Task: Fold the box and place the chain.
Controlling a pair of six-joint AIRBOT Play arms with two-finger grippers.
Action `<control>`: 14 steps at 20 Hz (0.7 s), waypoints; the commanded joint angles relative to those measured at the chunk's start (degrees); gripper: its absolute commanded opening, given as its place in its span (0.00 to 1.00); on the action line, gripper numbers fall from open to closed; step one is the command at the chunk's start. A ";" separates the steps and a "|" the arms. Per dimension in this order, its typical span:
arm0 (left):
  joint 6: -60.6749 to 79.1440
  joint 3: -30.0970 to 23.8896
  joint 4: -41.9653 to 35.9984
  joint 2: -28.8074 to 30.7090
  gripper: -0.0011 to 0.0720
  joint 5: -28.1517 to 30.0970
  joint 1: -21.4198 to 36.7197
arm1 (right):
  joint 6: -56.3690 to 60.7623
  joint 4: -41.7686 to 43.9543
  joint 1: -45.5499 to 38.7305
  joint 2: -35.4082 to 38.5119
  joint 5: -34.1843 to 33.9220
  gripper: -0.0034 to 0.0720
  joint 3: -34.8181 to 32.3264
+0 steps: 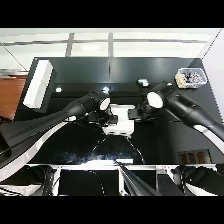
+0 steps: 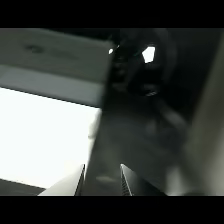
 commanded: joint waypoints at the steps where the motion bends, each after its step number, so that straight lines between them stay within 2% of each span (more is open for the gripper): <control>1: -0.02 0.00 -0.02 -0.07 0.06 -0.55 0.02 | -3.67 -24.63 -2.14 6.97 8.39 0.40 0.17; 3: -0.02 0.00 -0.02 -0.11 0.06 -0.63 0.02 | -5.09 -33.77 -8.22 7.54 7.37 0.40 -0.39; 4: -0.02 0.00 -0.02 -0.13 0.06 -0.63 0.02 | -5.18 -34.32 -12.59 7.54 3.93 0.40 -1.05; 6: -0.02 0.00 -0.02 -0.11 0.06 -0.61 0.02 | -4.09 -34.03 -22.93 7.39 -7.17 0.41 -3.32; 7: -0.02 0.00 -0.02 -0.13 0.06 -0.63 0.02 | -2.29 -33.99 -27.43 6.84 -11.98 0.49 -4.26; 8: -0.02 0.00 -0.02 -0.13 0.06 -0.61 0.02 | -1.55 -32.94 -31.54 5.73 -16.57 1.00 -4.66; 10: -0.02 0.00 -0.02 -0.13 0.06 -0.61 0.02 | -2.16 -26.71 -38.80 1.64 -26.38 1.00 -3.45; 11: -0.02 0.00 -0.02 -0.13 0.06 -0.61 0.02 | -3.54 -23.98 -41.22 -1.09 -28.85 1.00 -1.05; 14: -0.02 0.00 -0.02 -0.13 0.06 -0.61 0.02 | -4.85 -16.48 -47.25 -13.33 -25.18 1.00 12.68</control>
